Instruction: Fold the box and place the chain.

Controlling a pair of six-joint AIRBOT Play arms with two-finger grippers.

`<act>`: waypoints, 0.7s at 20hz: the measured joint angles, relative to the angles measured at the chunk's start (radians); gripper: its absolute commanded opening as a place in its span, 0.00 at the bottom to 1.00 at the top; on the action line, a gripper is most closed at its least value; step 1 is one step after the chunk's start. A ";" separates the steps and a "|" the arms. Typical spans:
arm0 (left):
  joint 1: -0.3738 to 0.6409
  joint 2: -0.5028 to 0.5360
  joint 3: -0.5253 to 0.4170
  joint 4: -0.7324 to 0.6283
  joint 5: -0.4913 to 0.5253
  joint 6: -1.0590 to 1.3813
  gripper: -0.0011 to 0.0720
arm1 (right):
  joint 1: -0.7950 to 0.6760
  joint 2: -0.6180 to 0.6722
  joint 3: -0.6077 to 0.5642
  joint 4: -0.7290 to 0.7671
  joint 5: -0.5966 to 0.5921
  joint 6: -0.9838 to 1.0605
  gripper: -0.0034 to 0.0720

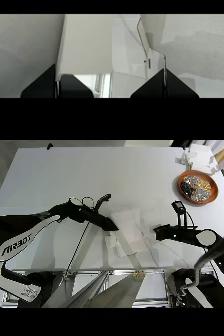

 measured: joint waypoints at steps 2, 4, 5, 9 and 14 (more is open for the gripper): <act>0.001 0.002 0.016 0.029 -0.002 0.027 0.03 | 0.000 0.000 0.000 0.004 0.006 0.000 0.10; 0.001 0.011 0.032 0.055 -0.002 0.082 0.03 | 0.000 0.000 0.001 0.013 0.018 0.000 0.38; 0.002 0.019 0.041 0.061 -0.001 0.120 0.03 | 0.000 0.001 0.005 0.019 0.027 0.000 0.46; 0.002 0.063 0.074 0.103 0.015 0.262 0.03 | 0.000 0.002 0.054 0.031 0.092 0.000 0.48; -0.010 0.100 0.087 0.152 0.019 0.488 0.03 | 0.000 0.002 0.180 0.006 0.217 0.000 0.48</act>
